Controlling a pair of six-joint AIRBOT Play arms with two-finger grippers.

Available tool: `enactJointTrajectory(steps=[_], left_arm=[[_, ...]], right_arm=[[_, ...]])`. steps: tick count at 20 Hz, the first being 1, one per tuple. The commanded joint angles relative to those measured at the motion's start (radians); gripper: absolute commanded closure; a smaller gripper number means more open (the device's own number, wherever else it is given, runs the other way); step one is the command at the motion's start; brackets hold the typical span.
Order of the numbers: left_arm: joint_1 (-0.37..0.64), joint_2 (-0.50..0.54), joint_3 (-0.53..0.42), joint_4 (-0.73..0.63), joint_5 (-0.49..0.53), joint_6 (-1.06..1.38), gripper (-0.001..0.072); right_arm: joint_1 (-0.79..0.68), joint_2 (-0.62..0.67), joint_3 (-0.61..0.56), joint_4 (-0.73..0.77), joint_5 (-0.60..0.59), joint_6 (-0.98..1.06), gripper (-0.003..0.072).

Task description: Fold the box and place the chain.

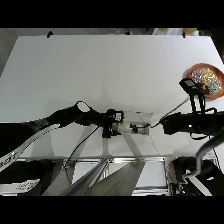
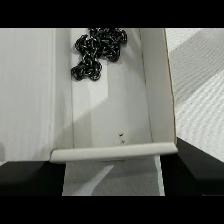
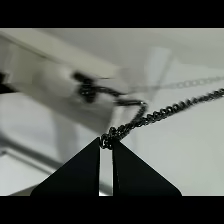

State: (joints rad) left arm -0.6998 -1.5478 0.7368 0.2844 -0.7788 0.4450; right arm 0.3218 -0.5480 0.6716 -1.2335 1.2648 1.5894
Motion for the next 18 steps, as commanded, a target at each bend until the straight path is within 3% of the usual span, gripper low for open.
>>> enactJointTrajectory(steps=[1, 10, 18], left_arm=[[0.0, 0.0, 0.0, 0.0, -0.003, 0.0, 0.0395], [0.0, 0.0, 0.0, 0.0, -0.003, 0.0, 0.0395], [0.0, 0.0, 0.0, 0.0, -0.003, 0.0, 0.0395]], right_arm=[[0.099, 0.043, 0.001, 0.168, -0.064, -0.001, 0.0668], [0.335, -0.036, 0.001, 0.172, -0.378, 0.037, 0.0668], [0.347, -0.267, 0.0, 0.073, -0.366, 0.036, 0.0647]])
